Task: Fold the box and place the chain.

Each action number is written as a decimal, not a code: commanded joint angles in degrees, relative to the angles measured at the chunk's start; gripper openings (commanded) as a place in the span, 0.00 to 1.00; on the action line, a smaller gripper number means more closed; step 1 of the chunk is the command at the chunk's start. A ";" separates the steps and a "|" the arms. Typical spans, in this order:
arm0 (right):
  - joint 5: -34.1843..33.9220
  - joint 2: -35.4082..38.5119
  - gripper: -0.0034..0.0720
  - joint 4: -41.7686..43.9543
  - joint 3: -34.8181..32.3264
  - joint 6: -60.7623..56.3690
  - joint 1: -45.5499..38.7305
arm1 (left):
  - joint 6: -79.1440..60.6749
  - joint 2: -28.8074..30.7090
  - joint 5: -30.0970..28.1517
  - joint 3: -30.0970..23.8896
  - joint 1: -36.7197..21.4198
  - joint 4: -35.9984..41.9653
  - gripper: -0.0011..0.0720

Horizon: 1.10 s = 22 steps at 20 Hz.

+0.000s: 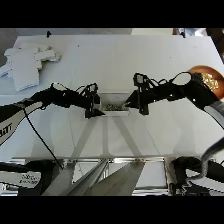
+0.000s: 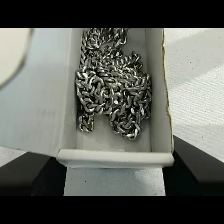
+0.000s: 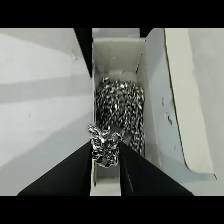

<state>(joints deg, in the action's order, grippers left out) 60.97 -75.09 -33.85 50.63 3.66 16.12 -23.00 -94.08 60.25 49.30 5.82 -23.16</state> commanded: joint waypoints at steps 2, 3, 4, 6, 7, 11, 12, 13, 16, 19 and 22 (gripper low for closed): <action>-9.84 0.44 0.50 0.26 0.02 -9.97 3.45 | -0.02 0.00 0.00 0.00 -0.02 -0.02 0.50; -8.81 0.44 0.50 0.81 0.02 -10.49 3.45 | -0.02 0.00 0.00 0.02 -0.02 -0.02 0.50; -6.95 0.46 0.50 1.42 0.02 -11.13 3.45 | -0.04 0.00 0.00 0.00 -0.02 -0.02 0.50; -3.02 0.57 0.49 2.91 0.55 -11.21 3.45 | -0.04 0.00 0.02 0.00 -0.02 -0.02 0.50; -1.55 0.57 0.49 3.67 1.62 -12.04 3.43 | -0.02 0.00 0.00 0.00 -0.02 -0.02 0.50; -1.77 0.24 0.49 3.08 10.51 -25.68 3.43 | -0.02 0.00 0.00 0.02 -0.02 -0.02 0.50; -1.81 -0.26 0.49 1.88 13.40 -27.76 3.43 | -0.02 0.00 0.00 0.00 -0.02 0.00 0.50; -1.84 -1.29 0.49 0.61 16.65 -30.82 3.34 | -0.02 0.00 0.00 0.00 -0.02 -0.02 0.50; -1.77 -7.50 0.49 -0.92 25.44 -40.50 2.45 | -0.02 0.00 0.00 0.02 -0.02 0.00 0.50; -1.84 -15.78 0.49 -1.75 29.88 -47.56 1.70 | -0.02 0.00 0.00 0.02 -0.02 0.00 0.50; 0.48 -22.08 0.48 -2.73 29.92 -48.19 1.79 | -0.02 0.00 0.00 0.00 -0.02 0.00 0.50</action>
<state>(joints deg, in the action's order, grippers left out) 59.35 -91.39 -35.44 78.56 -40.34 18.06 -23.00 -94.08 60.25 49.30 5.82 -23.16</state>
